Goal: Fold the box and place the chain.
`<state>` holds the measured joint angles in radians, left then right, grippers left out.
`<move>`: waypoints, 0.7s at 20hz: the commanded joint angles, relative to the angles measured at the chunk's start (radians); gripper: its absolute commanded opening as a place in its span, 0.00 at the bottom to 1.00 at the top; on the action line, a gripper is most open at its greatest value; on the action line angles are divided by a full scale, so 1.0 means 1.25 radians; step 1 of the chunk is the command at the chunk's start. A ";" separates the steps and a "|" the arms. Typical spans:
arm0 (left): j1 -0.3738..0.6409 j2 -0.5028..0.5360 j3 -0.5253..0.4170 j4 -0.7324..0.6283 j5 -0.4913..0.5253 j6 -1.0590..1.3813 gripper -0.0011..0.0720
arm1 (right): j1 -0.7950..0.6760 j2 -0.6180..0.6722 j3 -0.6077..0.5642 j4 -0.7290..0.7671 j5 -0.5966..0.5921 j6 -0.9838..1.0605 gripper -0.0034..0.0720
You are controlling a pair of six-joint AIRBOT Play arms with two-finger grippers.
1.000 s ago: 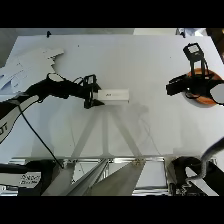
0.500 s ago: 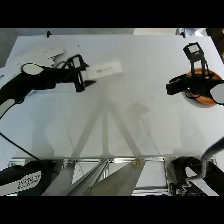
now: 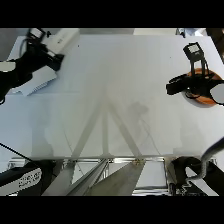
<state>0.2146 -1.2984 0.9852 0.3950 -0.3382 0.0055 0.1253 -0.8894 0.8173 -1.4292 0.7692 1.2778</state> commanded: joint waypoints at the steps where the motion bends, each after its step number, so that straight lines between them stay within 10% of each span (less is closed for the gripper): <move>1: 0.072 -0.010 0.001 0.002 0.055 -0.089 0.03 | -0.001 0.001 0.001 0.000 0.000 0.000 0.06; 14: 0.146 -0.234 0.001 0.005 0.033 -0.155 0.02 | -0.001 0.001 0.001 0.000 0.000 0.000 0.06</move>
<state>0.3920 -1.5322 0.9855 0.4000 -0.2932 -0.1810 0.1253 -0.8890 0.8173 -1.4292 0.7692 1.2778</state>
